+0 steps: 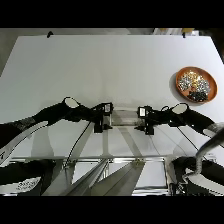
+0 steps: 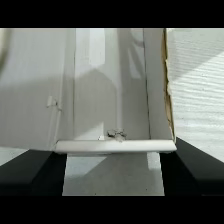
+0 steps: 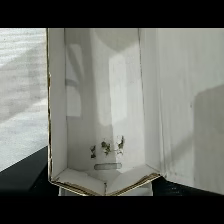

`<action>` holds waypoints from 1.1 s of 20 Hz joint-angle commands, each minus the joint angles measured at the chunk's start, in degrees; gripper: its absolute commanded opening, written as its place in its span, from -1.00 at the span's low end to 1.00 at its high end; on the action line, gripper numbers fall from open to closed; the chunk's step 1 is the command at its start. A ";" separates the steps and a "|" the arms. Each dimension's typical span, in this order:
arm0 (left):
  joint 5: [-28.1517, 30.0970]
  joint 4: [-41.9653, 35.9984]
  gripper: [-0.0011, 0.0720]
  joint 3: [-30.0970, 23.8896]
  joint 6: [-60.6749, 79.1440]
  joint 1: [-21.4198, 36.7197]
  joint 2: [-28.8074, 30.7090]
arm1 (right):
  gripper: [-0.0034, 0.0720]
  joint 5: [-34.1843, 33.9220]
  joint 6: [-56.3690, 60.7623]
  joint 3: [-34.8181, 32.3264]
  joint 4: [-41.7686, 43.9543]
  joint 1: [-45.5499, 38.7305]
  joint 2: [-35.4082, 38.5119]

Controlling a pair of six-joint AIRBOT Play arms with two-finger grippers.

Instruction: Fold the box and place the chain.

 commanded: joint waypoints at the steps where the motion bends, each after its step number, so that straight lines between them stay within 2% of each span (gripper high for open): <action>1: -0.92 0.07 -0.12 -0.02 0.13 0.09 -0.02 | 0.11 -0.11 -0.02 0.00 0.02 -0.02 0.02; 10: -0.98 0.04 -0.12 -0.02 0.11 -0.02 -0.02 | 0.11 1.46 -0.04 0.00 0.07 -0.02 0.02; 11: -1.01 0.04 -0.12 -0.02 0.11 -0.02 -0.02 | 0.38 1.22 0.00 0.00 0.07 -0.02 0.02; 12: -0.98 0.04 -0.12 -0.02 0.11 -0.02 -0.02 | 0.91 0.92 0.70 0.00 -0.22 -0.35 0.09; 13: -0.98 0.04 -0.12 -0.02 0.13 -0.02 -0.02 | 0.97 0.94 2.51 0.00 -0.50 -0.94 0.39; 18: -0.98 0.04 -0.12 -0.02 0.11 -0.02 -0.02 | 0.97 3.74 10.86 0.00 -5.20 -5.31 6.95; 22: -0.98 0.04 -0.12 -0.02 0.13 -0.02 -0.02 | 0.95 9.92 17.16 0.00 -12.41 -8.28 15.21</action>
